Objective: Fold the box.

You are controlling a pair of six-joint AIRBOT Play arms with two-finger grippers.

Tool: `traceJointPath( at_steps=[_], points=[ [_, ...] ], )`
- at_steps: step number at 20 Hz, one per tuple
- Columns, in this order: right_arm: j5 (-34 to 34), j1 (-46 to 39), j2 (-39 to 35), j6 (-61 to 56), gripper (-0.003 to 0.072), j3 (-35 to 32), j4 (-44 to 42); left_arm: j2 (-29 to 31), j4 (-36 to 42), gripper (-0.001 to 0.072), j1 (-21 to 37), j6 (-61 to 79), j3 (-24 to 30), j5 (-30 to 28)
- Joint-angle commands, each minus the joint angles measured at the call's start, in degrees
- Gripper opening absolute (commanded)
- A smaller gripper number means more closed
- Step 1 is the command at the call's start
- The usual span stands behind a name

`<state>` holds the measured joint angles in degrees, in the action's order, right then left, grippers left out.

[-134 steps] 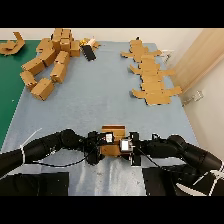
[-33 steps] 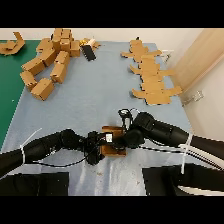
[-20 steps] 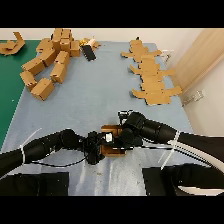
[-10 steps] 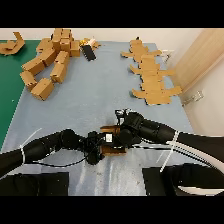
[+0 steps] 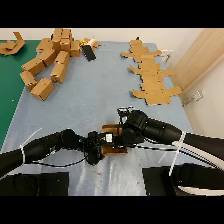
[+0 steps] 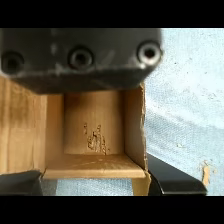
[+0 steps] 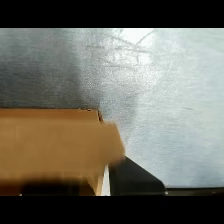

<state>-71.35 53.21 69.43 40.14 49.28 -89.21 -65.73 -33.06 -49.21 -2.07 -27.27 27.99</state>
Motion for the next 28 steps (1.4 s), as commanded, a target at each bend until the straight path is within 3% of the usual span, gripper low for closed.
traceJointPath(
  at_steps=[1, 14, 16, 19, 23, 24, 25, 28],
  points=[
    [-0.07, 0.04, -0.04, -0.11, 0.0242, -0.09, 0.44, 0.0, 0.04, 0.0609, 0.0, -0.07, -0.04, 0.04],
    [0.59, 0.11, 2.75, -0.09, 0.0217, -0.37, -0.37, 0.0, 0.04, 0.061, 0.0, -0.07, -0.04, 0.04],
    [0.61, 0.13, 2.75, -0.09, 0.0084, -0.37, -0.59, 0.0, 0.04, 0.061, 0.0, -0.07, -0.04, 0.04],
    [0.68, 0.15, 2.75, 0.0, 0.0007, -0.37, -0.59, 0.0, 0.04, 0.061, 0.0, -0.07, -0.04, 0.04],
    [1.9, 0.5, 2.75, -0.02, 0.0006, -0.37, -0.81, 0.0, 0.04, 0.0609, 0.0, -0.07, -0.04, 0.04],
    [1.97, 0.5, 2.75, -0.04, 0.0032, -0.37, -0.85, 0.0, 0.04, 0.061, 0.0, -0.07, -0.04, 0.04],
    [1.86, 0.5, 2.75, -0.07, 0.0159, -0.37, -0.83, 0.0, 0.04, 0.061, 0.0, -0.07, -0.04, 0.04],
    [1.2, 0.5, 2.75, -0.09, 0.0206, -0.37, -0.83, 0.0, 0.04, 0.061, 0.0, -0.07, -0.04, 0.04]
  ],
)
